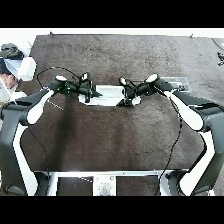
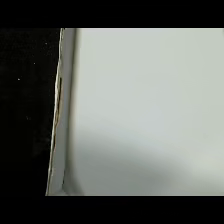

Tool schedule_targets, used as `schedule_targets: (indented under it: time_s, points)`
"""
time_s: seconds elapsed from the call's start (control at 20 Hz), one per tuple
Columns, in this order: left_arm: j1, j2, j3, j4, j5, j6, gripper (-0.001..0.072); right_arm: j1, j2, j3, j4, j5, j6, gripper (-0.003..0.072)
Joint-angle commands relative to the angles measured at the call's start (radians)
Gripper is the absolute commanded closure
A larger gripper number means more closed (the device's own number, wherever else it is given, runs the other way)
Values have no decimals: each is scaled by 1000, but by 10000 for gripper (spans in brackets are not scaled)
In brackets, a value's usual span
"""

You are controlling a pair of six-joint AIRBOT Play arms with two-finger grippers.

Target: Fold the box and place the chain.

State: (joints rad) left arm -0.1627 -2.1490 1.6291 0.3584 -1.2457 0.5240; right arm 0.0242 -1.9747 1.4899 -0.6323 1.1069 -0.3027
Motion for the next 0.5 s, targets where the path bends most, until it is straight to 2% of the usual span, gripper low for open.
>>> schedule_targets:
  time_s: [0.0,0.05,0.3,0.45]
  points:
    - [0,0,0,-3,-11,0,508,1,0,0,0,0,0,364]
    - [0,0,0,-4,-16,-1,370,1,0,0,0,0,0,364]
    - [3,2,32,-19,-70,-68,355,1,0,0,0,0,0,364]
    - [48,2,97,-15,-179,-134,355,1,0,0,0,0,0,364]
